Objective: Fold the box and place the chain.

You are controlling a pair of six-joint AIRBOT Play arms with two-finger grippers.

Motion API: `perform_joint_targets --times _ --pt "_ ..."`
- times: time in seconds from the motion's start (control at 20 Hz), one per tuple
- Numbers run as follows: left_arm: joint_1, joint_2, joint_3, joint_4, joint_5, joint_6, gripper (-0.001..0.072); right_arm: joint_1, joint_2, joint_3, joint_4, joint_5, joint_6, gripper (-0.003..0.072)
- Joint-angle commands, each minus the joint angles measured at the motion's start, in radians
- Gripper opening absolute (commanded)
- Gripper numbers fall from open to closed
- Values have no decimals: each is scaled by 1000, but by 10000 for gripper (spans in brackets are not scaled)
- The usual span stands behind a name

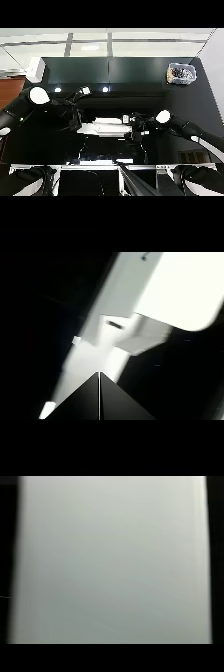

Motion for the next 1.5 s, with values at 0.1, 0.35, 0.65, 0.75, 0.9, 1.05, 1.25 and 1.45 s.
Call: perform_joint_targets --times 0.1,0.35,0.65,0.75,0.9,1.05,1.25,1.45 --pt "-55 -13 -127 -513 8 22 25 1 -1 0 0 1 0 428" --pt "-126 -24 -139 -550 669 38 25 1 -1 0 0 1 0 427" --pt "-131 -166 -124 -365 500 -75 25 1 -1 0 0 1 0 427" --pt "-131 -214 -123 -363 432 -73 25 1 -1 0 0 1 0 427" --pt "-115 -229 -116 -362 437 -70 25 1 -1 0 0 1 0 427" --pt "-58 -217 -57 -337 352 -70 24 1 -1 0 0 1 0 428" --pt "26 -53 -16 -225 246 -129 23 1 -1 0 0 1 0 427" --pt "71 217 -140 -210 285 -85 27 1 -1 0 0 1 0 428"
